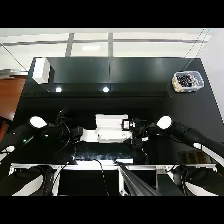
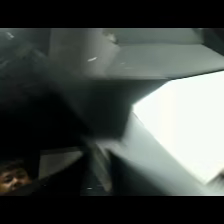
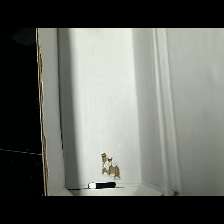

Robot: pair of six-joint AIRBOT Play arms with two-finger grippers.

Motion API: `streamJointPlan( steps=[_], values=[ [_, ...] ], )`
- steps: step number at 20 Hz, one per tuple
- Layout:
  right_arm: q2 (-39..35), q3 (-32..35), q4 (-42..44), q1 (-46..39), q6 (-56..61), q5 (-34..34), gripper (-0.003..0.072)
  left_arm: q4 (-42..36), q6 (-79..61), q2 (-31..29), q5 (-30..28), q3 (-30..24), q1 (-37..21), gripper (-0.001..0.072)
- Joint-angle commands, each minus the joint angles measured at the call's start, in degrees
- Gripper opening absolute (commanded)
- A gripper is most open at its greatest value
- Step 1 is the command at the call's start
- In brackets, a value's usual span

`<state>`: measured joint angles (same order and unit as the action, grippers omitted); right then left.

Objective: Fold the box and place the chain.

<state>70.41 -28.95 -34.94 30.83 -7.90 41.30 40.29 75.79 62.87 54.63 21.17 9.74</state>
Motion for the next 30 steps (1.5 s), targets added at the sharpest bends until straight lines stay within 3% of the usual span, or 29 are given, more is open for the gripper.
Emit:
streamJointPlan(
  steps=[1,5,6,11,19,30],
  values=[
    [0.0,0.0,0.0,0.0,0.0,0.0,0.0236,0.4,-2.1,0.4,2.6,2.6,0.6,0.0405],
    [0.0,0.0,0.0,0.0,0.0,0.0,0.0236,2.2,-2.1,0.4,5.4,6.2,0.7,0.0682],
    [0.0,0.0,0.0,0.0,0.0,0.0,0.0236,2.2,-2.1,0.4,6.4,7.1,0.8,0.0714],
    [0.0,0.0,0.0,0.0,0.0,0.0,0.0236,-0.8,-2.1,0.4,10.3,11.2,1.3,0.0714],
    [0.0,0.0,0.0,0.0,0.0,0.0,0.0236,3.2,10.2,-2.2,2.1,11.5,15.3,0.0712],
    [0.0,0.0,0.0,0.0,0.0,0.0,0.0236,6.6,20.6,-4.8,-3.7,13.0,22.6,0.07]
  ],
)
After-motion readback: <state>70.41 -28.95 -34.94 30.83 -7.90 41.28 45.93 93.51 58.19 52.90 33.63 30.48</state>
